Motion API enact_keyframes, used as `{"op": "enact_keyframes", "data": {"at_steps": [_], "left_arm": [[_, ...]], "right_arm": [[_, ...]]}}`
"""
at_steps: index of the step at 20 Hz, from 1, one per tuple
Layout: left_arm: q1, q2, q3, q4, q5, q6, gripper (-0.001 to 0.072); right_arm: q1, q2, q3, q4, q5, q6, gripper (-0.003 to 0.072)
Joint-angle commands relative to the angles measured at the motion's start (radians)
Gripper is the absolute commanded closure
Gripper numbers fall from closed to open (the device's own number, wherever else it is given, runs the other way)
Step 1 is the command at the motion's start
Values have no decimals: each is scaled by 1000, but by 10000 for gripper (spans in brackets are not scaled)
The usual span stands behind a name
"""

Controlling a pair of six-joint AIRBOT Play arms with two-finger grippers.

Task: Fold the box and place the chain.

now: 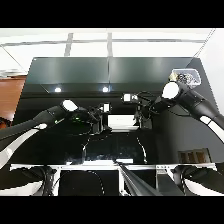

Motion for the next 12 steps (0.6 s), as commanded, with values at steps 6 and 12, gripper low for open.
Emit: {"op": "enact_keyframes", "data": {"at_steps": [6, 12], "left_arm": [[0, -1, 0, 3, -4, 5, 354], [0, -1, 0, 3, -4, 5, 354]], "right_arm": [[-165, 100, -6, 126, 92, 443, 673], [-230, 82, -228, 770, 57, 492, 674]]}}
